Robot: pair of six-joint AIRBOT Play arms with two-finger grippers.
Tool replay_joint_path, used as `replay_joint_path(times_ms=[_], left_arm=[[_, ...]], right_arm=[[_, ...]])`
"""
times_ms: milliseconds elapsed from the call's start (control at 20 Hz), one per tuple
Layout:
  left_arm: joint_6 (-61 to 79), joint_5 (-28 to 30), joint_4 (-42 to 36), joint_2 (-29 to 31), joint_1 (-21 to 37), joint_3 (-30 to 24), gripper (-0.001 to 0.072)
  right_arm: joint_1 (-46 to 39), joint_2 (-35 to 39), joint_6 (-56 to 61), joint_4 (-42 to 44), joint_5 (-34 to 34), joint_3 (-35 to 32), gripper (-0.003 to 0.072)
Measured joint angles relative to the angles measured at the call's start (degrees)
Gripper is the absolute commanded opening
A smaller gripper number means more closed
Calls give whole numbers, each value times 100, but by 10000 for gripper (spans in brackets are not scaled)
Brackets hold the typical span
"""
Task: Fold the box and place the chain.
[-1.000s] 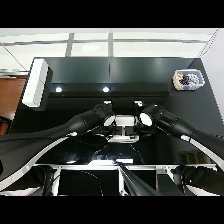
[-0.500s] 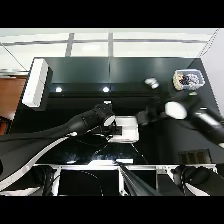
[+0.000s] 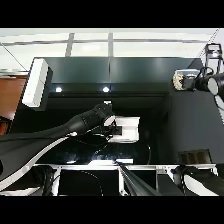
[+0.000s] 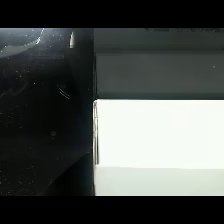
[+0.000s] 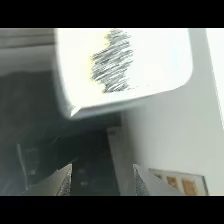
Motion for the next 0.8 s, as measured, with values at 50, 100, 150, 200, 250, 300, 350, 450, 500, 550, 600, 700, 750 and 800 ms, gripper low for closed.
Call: replay_joint_path(times_ms=[50, 100, 150, 200, 250, 300, 350, 450, 500, 550, 600, 700, 750, 800], left_arm=[[2, 0, 0, -2, 0, 0, 25], [7, 0, 0, -2, 0, 0, 24], [7, 0, 0, -2, 0, 0, 25], [7, 0, 0, -2, 0, 0, 25], [7, 0, -2, 0, 0, 0, 25], [7, 0, 0, 0, 0, 0, 25], [7, 0, 0, 0, 0, 0, 25], [7, 0, 0, -2, 0, 0, 24], [4, 0, 0, 0, 0, 0, 25], [4, 0, 0, -2, 0, 0, 25], [4, 0, -2, 0, 0, 0, 25], [4, 0, 0, -2, 0, 0, 25], [4, 0, 0, 0, 0, 0, 25], [4, 0, 0, 0, 0, 0, 24]], right_arm=[[-254, -389, 0, 90, -76, 315, 449], [-470, -800, 0, 240, -59, 680, 452], [-640, -1185, 0, 382, -24, 1060, 545], [-804, -1598, 0, 592, 52, 1504, 682], [-935, -1965, -11, 820, 149, 1902, 682], [-1062, -2330, -46, 1078, 245, 2323, 682], [-1167, -2636, -79, 1290, 328, 2669, 682], [-1349, -3167, -109, 1663, 533, 3289, 681], [-1436, -3390, -101, 1781, 654, 3547, 681], [-1517, -3563, -31, 1869, 750, 3740, 680], [-1600, -3718, 46, 1932, 835, 3897, 679], [-1733, -3939, 157, 2031, 883, 4092, 678], [-1786, -4028, 188, 2068, 890, 4146, 677], [-1829, -4118, 225, 2111, 881, 4199, 677]])
